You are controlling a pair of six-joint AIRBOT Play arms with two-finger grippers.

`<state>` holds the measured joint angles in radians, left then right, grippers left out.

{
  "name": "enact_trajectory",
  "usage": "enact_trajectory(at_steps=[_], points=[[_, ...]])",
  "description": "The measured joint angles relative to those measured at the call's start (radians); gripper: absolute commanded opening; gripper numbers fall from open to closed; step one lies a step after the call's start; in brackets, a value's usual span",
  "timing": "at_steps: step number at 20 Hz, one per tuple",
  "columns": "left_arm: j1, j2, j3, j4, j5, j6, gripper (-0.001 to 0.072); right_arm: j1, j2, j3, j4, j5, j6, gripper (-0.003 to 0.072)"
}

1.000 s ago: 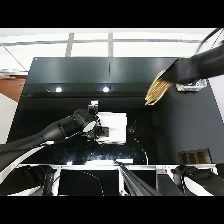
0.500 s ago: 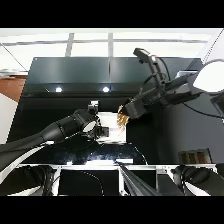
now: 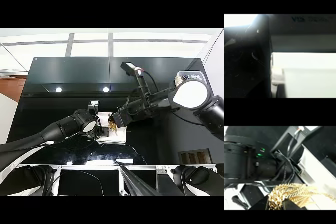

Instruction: Fold the box and place the chain.

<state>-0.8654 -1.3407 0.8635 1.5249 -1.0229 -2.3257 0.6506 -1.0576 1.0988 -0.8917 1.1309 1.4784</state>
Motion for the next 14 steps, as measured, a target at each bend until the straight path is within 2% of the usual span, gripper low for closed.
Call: enact_trajectory(at_steps=[8,14], points=[[0.0,0.0,0.0,0.0,0.0,0.0,0.0029,0.002,0.0,-0.054,-0.041,-0.055,0.032,0.0039],[0.0,0.0,0.0,0.0,-0.002,0.0,0.0029,-0.039,0.025,0.014,-0.048,0.003,0.039,0.0038]])
